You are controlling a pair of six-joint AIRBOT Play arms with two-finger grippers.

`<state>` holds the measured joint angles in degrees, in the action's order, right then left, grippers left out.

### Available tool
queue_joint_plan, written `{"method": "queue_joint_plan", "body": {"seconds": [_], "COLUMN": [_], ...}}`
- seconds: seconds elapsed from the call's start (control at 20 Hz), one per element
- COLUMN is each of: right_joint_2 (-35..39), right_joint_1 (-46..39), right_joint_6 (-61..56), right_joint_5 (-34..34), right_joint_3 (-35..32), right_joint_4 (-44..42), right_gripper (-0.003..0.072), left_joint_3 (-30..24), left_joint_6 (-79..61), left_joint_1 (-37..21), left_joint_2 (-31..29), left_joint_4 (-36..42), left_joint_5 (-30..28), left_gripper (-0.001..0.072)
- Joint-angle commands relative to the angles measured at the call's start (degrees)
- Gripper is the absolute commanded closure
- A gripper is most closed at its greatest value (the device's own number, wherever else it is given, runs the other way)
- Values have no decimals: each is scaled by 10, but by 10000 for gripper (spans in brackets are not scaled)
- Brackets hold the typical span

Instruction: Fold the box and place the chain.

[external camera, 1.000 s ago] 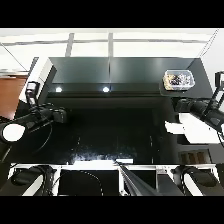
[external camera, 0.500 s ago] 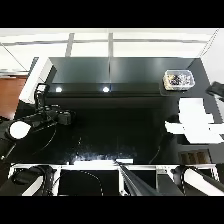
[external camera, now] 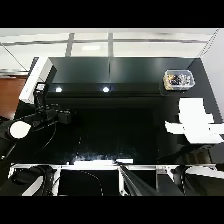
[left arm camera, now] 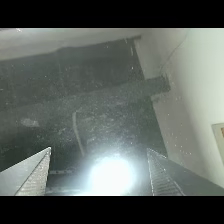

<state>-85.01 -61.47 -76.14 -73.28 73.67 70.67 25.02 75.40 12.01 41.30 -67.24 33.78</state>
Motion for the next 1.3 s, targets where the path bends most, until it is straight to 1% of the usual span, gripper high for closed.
{"method": "queue_joint_plan", "body": {"seconds": [0.0,0.1,0.3,0.4,0.45,0.5,0.55,0.6,0.65,0.7,0.75,0.8,1.0,1.25], "right_joint_2": [-75,-117,-140,-144,-144,-144,-144,-144,-144,-144,-140,-132,-82,-3], "right_joint_1": [-47,-37,-17,-7,-5,-5,-5,-3,0,4,8,13,38,90], "right_joint_6": [157,206,250,249,249,247,247,247,240,224,215,225,230,231], "right_joint_5": [-77,-119,-106,-120,-125,-125,-127,-138,-147,-148,-144,-142,-135,-137], "right_joint_3": [28,52,61,61,61,61,61,61,61,61,58,52,14,-68], "right_joint_4": [-70,-61,-91,-61,-52,-59,-64,-57,-39,-14,-5,-11,-47,-201], "right_gripper": [6,7,8,12,70,110,261,273,363,382,416,669,678,678], "left_joint_3": [0,0,0,0,0,0,0,0,0,0,0,0,0,0], "left_joint_6": [-2,-2,-2,-2,-2,-2,-2,-2,-2,-2,-2,-2,-2,-2], "left_joint_1": [0,0,0,0,0,0,0,0,0,0,0,0,0,0], "left_joint_2": [0,0,0,0,0,0,0,0,0,0,0,0,0,0], "left_joint_4": [0,0,1,1,1,1,1,1,1,1,1,0,0,4], "left_joint_5": [-8,-8,-7,-7,-6,-6,-6,-6,-6,-6,-6,-6,-6,-6], "left_gripper": [-1,-1,-1,-1,0,0,0,0,0,0,0,0,0,0]}}
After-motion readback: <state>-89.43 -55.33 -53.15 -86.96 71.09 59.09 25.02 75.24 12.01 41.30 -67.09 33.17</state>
